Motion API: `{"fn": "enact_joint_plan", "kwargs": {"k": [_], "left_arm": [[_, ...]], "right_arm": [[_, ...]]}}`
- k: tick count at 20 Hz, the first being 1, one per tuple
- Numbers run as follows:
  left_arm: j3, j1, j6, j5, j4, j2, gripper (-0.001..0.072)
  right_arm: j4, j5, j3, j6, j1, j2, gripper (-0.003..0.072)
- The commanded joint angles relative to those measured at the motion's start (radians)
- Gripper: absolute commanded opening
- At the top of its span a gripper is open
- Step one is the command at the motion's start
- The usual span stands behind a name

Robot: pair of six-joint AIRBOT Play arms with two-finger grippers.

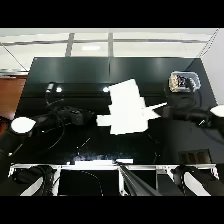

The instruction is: Fold the box and place the chain.

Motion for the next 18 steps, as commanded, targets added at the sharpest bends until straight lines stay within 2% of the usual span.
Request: {"fn": "enact_joint_plan", "kwargs": {"k": [1, 4, 6, 8, 12, 14, 15, 16, 17, 18], "left_arm": [[0.030, -0.066, -0.167, 0.021, -0.031, -0.129, 0.0707], [0.138, 0.024, -0.098, -0.239, -0.032, -0.319, 0.0707], [0.202, 0.085, -0.007, -0.314, -0.053, -0.415, 0.0707], [0.249, 0.131, 0.140, -0.376, -0.140, -0.494, 0.0707], [0.350, 0.134, 0.378, -0.605, -0.164, -0.678, 0.0704], [0.389, 0.119, 0.497, -0.692, -0.182, -0.744, 0.0662], [0.404, 0.115, 0.520, -0.695, -0.181, -0.765, 0.0597], [0.417, 0.115, 0.537, -0.695, -0.184, -0.779, 0.0590], [0.427, 0.116, 0.578, -0.702, -0.184, -0.789, 0.0513], [0.434, 0.117, 0.615, -0.704, -0.184, -0.798, 0.0470]], "right_arm": [[0.199, -0.171, -0.164, -0.141, 0.167, 0.121, 0.0016], [0.171, -0.175, -0.169, -0.140, 0.225, 0.121, 0.0016], [0.171, -0.175, -0.169, -0.140, 0.243, 0.121, 0.0016], [0.171, -0.171, -0.169, -0.140, 0.248, 0.121, 0.0016], [0.171, -0.165, -0.169, -0.139, 0.248, 0.121, 0.0016], [0.171, -0.164, -0.169, -0.139, 0.248, 0.121, 0.0016], [0.171, -0.163, -0.169, -0.139, 0.248, 0.121, 0.0016], [0.171, -0.157, -0.169, -0.138, 0.248, 0.121, 0.0016], [0.171, -0.151, -0.169, -0.138, 0.248, 0.121, 0.0016], [0.171, -0.144, -0.169, -0.138, 0.248, 0.121, 0.0016]]}}
